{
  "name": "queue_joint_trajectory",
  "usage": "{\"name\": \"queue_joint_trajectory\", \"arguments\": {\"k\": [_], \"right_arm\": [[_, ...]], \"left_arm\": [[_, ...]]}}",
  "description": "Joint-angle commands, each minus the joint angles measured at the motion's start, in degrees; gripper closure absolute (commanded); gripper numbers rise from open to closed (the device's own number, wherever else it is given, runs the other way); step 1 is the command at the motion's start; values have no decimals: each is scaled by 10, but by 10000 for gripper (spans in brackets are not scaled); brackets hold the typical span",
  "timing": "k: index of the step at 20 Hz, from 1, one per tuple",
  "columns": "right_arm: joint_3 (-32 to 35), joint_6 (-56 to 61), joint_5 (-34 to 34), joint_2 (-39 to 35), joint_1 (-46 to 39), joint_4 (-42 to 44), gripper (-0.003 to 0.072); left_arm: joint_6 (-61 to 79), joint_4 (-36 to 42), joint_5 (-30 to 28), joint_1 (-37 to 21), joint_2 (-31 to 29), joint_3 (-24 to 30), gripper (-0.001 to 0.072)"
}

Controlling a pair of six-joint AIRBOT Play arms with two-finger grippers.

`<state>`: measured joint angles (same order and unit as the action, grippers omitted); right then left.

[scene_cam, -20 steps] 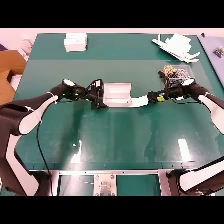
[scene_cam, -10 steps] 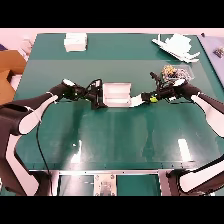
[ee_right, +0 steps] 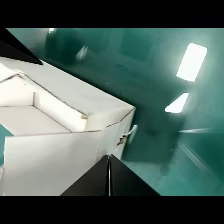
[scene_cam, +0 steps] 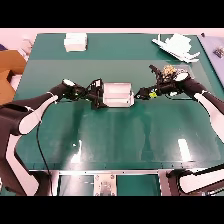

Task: Fold the box and place the chain.

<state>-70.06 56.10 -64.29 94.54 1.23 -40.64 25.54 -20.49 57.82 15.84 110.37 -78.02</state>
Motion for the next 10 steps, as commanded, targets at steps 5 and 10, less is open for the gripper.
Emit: {"name": "queue_joint_trajectory", "arguments": {"k": [5, 10], "right_arm": [[-21, 9, -20, -5, 19, 2, 561], [-22, 9, -26, -5, 19, -5, 495]], "left_arm": [[0, 0, -3, 0, 0, 0, 181], [0, 0, -4, 0, 0, 0, 181]]}}
